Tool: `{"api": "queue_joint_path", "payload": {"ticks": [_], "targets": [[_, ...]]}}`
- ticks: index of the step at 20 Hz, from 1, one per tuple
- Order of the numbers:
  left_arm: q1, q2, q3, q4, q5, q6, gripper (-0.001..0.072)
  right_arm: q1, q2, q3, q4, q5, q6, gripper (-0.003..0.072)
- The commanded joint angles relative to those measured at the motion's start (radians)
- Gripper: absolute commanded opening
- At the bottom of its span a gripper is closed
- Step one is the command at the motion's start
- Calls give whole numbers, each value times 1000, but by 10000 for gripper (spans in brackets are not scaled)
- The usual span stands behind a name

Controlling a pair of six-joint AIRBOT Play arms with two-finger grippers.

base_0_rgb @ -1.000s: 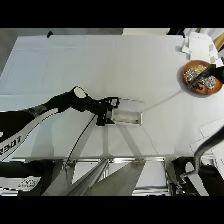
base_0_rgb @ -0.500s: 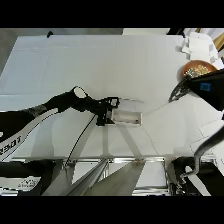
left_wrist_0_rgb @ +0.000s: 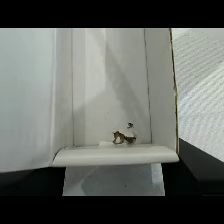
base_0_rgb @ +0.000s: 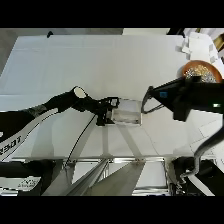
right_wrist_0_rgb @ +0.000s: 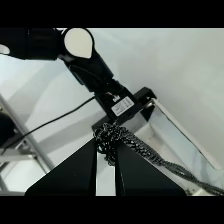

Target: Fold the box and place the chain.

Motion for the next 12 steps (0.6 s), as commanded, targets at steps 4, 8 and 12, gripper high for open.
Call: {"api": "queue_joint_path", "payload": {"ticks": [4,8,12], "targets": [[1,1,0,0,0,0,391,139,-130,-68,-131,-93,2,11],[1,1,0,0,0,0,391,142,-212,-69,-131,-95,1,11],[1,1,0,0,0,0,391,142,-258,-127,-126,-166,0,11]]}}
